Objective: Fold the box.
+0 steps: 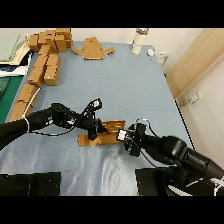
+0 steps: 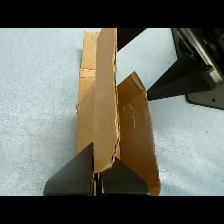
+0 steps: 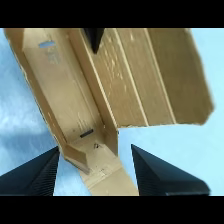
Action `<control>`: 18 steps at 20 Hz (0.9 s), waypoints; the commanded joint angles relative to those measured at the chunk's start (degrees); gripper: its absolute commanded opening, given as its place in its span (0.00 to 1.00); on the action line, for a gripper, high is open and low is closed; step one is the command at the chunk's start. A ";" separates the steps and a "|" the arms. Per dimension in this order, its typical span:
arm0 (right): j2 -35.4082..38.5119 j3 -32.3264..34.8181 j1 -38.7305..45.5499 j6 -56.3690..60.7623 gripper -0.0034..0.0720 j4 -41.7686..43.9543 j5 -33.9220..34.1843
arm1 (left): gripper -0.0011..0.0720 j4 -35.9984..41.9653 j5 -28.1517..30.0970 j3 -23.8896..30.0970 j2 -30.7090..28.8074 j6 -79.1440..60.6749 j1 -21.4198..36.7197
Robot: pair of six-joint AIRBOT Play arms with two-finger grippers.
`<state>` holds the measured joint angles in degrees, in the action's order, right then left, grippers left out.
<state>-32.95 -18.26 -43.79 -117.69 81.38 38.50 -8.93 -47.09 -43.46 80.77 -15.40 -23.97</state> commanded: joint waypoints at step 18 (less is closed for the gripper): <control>-25.07 -12.50 24.63 -53.11 0.99 41.64 15.13 | 0.03 0.00 0.02 -0.04 -0.04 0.00 0.02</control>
<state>-57.63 -30.61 -19.25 -170.60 122.87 51.62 -8.91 -47.07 -43.46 80.77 -15.38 -23.97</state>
